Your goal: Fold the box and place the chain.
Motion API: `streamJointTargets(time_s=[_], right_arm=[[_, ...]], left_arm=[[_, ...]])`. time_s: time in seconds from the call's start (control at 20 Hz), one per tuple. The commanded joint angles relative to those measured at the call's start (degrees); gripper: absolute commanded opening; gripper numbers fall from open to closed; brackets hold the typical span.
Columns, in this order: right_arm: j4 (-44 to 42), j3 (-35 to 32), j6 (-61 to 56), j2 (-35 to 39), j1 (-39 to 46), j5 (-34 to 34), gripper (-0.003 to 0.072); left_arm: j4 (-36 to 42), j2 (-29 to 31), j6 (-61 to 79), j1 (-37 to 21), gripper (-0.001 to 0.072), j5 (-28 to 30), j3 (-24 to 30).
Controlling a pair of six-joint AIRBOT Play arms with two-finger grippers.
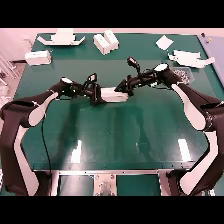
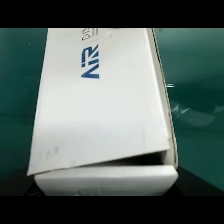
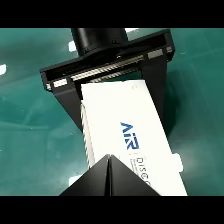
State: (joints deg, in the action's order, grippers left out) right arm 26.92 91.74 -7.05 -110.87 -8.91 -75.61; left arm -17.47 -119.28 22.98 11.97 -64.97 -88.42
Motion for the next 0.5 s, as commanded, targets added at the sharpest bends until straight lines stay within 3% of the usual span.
streamJointTargets(time_s=[0.0,0.25,0.45], right_arm=[[-0.37,-1.29,0.11,0.02,0.0,-0.09,0.0013],[-0.35,-6.23,-0.87,0.02,-0.02,0.2,0.0013],[0.72,-6.49,-1.95,0.02,-0.02,1.86,0.0012]], left_arm=[[-0.04,0.0,0.0,-0.07,0.0632,-0.02,-0.02],[-0.04,0.0,0.0,-0.04,0.0632,0.0,-0.02],[-0.04,0.0,-0.02,-0.04,0.0632,-0.02,-0.02]])
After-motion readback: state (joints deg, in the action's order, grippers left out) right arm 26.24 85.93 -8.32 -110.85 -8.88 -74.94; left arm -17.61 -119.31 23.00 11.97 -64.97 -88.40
